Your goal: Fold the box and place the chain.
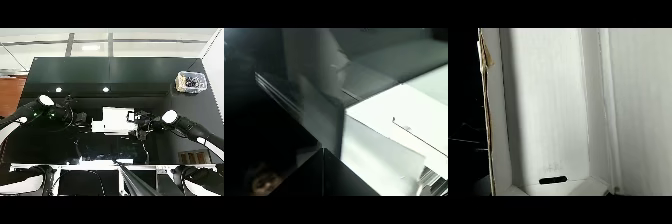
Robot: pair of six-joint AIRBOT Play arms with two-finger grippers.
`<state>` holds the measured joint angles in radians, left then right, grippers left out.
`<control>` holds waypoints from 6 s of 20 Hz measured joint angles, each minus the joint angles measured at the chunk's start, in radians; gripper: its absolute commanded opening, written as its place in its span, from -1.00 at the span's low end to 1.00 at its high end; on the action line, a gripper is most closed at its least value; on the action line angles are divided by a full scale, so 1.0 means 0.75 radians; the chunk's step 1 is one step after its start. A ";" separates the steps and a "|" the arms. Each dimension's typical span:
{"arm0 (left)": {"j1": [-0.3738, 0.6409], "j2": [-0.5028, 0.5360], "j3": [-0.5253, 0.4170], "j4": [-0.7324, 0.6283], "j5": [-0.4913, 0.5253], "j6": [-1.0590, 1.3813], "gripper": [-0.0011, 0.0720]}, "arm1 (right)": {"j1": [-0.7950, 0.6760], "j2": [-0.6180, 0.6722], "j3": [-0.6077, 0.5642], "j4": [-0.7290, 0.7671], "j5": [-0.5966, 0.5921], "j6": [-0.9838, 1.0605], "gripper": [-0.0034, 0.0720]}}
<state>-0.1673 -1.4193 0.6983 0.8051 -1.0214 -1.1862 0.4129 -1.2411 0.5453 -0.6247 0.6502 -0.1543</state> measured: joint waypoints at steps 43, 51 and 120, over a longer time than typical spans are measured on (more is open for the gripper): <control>-0.232 0.128 0.124 -0.255 -0.055 0.225 0.39 | 0.000 0.000 0.000 -0.001 -0.005 -0.001 0.32; -0.430 0.128 0.207 0.059 0.077 -0.234 0.39 | 0.000 0.000 0.000 0.000 -0.010 -0.001 0.32; -0.822 -0.214 0.642 0.894 -0.189 -1.333 -0.89 | 0.001 0.230 0.003 -0.276 0.096 0.320 1.00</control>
<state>-0.7841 -1.5795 1.1801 1.4757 -1.1629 -2.1857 0.4137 -1.0687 0.5476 -0.8314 0.7223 0.0856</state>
